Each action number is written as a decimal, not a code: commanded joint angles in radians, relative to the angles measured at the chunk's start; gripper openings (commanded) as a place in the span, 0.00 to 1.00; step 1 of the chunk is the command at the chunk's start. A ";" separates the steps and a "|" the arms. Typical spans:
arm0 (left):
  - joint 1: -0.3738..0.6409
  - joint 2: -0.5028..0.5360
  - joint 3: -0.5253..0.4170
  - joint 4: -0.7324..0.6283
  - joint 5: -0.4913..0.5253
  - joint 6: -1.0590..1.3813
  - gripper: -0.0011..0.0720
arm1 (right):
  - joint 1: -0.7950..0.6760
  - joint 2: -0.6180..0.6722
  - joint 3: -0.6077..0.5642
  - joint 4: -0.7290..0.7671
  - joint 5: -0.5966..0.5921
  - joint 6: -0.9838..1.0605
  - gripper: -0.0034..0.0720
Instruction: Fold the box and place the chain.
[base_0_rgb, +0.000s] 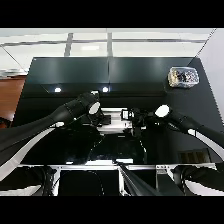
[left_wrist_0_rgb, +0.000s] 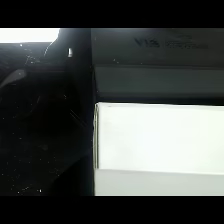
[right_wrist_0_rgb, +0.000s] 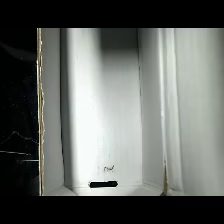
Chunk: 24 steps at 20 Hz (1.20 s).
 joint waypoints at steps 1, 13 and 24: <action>0.000 0.000 0.001 -0.001 -0.001 0.000 0.05 | 0.000 0.000 0.000 0.000 0.001 0.000 0.31; 0.002 0.000 0.001 0.000 -0.025 0.015 0.05 | 0.000 0.165 0.000 -0.236 0.094 0.200 0.99; 0.002 0.000 0.001 -0.001 -0.023 0.050 0.05 | 0.002 0.173 -0.002 -0.150 0.106 0.199 0.22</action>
